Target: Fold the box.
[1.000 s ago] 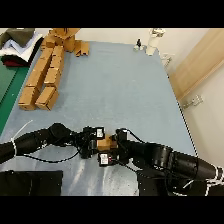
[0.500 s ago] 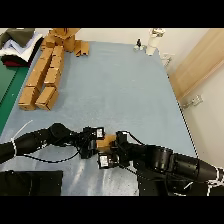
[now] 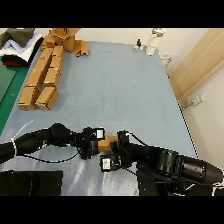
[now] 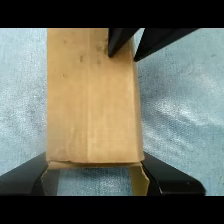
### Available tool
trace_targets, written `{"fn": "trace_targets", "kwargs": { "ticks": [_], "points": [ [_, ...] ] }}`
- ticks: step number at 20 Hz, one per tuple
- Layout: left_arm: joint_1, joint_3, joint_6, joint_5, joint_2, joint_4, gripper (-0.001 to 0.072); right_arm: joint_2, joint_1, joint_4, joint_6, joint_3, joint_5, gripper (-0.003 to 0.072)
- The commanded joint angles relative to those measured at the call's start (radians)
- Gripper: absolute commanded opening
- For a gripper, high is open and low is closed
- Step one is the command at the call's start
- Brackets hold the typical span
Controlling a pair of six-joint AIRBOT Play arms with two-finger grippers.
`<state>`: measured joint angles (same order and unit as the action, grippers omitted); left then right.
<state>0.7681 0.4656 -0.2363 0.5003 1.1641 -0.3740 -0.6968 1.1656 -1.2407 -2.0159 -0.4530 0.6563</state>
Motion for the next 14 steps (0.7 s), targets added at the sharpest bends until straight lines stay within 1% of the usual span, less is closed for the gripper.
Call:
{"fn": "trace_targets", "kwargs": {
  "ticks": [1, 7, 10, 14],
  "points": [
    [-0.001, 0.001, 0.001, -0.003, 0.0, 0.0, 0.0519, 0.006, 0.001, 0.008, 0.001, -0.001, 0.005, 0.0149],
    [-0.001, 0.001, 0.001, -0.003, 0.0, 0.0, 0.0518, 0.006, 0.0, 0.04, 0.003, -0.014, -0.001, 0.014],
    [-0.001, 0.001, 0.001, -0.003, 0.0, 0.0, 0.0518, 0.006, 0.0, 0.068, 0.018, -0.018, -0.002, 0.0122],
    [-0.001, 0.001, 0.001, -0.003, 0.0, 0.0, 0.0518, -0.001, 0.001, 0.06, 0.019, -0.017, -0.001, 0.0122]
  ]
}}
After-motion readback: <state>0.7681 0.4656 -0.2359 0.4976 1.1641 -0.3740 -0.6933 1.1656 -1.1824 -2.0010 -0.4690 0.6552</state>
